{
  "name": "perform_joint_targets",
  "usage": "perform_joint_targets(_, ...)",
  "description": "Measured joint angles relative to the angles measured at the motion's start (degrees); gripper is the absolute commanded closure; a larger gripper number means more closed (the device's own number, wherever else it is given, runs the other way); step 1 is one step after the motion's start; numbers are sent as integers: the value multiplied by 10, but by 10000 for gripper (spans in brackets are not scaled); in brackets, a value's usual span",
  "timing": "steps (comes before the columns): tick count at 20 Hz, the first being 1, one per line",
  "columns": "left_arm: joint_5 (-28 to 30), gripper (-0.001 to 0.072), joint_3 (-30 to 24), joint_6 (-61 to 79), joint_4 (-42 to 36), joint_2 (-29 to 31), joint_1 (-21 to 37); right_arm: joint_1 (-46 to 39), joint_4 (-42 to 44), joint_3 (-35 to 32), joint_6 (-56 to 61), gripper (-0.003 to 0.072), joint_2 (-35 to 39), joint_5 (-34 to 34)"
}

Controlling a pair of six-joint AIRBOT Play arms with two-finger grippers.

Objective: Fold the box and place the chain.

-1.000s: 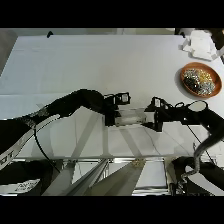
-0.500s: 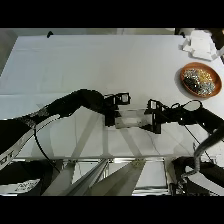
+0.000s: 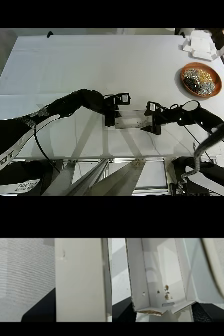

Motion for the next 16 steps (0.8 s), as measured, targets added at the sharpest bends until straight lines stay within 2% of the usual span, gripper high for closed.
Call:
perform_joint_targets(11, 0, 699, 0, 0, 0, 0, 0, 24, 23, 7, -32, 10, -33, -13)
perform_joint_targets(16, 0, 699, 0, 0, 0, 0, 0, 27, 19, 10, -31, 77, -40, -12)
